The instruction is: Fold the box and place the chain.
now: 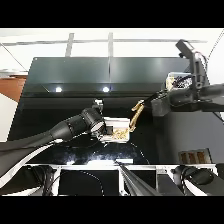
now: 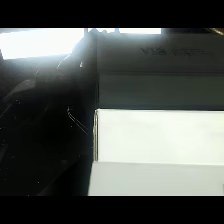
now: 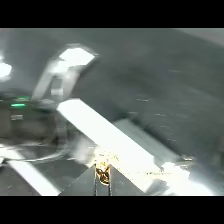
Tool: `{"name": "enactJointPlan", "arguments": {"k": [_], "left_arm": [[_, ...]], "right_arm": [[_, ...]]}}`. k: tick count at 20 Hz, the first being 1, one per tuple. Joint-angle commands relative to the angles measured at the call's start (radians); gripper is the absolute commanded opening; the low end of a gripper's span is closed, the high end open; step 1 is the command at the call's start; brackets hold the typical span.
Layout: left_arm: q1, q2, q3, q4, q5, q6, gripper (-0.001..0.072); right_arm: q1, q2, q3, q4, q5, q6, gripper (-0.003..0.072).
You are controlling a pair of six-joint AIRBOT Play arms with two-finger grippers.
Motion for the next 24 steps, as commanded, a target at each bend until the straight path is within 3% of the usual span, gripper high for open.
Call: {"name": "enactJointPlan", "arguments": {"k": [1, 7, 11, 12, 13, 14, 20, 22, 24], "left_arm": [[0.001, 0.0, 0.0, 0.0, 0.0, 0.0, 0.0034], [0.001, 0.0, 0.0, 0.0, 0.0, 0.0, 0.0034], [0.001, 0.0, 0.0, 0.0, 0.0, 0.0, 0.0034], [0.001, 0.0, 0.0, 0.0, 0.0, 0.0, 0.0034], [0.001, 0.0, 0.0, 0.0, 0.0, 0.0, 0.0034], [0.001, 0.0, 0.0, 0.0, 0.0, 0.0, 0.0034], [0.001, 0.0, 0.0, 0.0, 0.0, 0.0, 0.0034], [0.001, 0.0, 0.0, 0.0, 0.0, 0.0, 0.0034], [0.001, 0.0, 0.0, 0.0, 0.0, 0.0, 0.0034]], "right_arm": [[0.087, -0.08, -0.01, 0.088, -0.018, -0.04, 0.0047], [0.193, -0.257, -0.013, 0.089, -0.056, -0.062, 0.0047], [0.193, -0.292, -0.013, 0.066, -0.049, -0.061, 0.0048], [0.19, -0.292, -0.012, 0.064, -0.041, -0.061, 0.009], [0.19, -0.291, -0.012, 0.062, -0.027, -0.062, 0.0339], [0.182, -0.289, -0.012, 0.056, 0.0, -0.062, 0.052], [-0.027, -0.111, -0.016, -0.123, 0.159, -0.105, 0.052], [-0.136, -0.015, -0.072, -0.151, 0.122, -0.193, 0.0521], [-0.224, 0.066, -0.213, -0.135, 0.003, -0.266, 0.0521]]}}
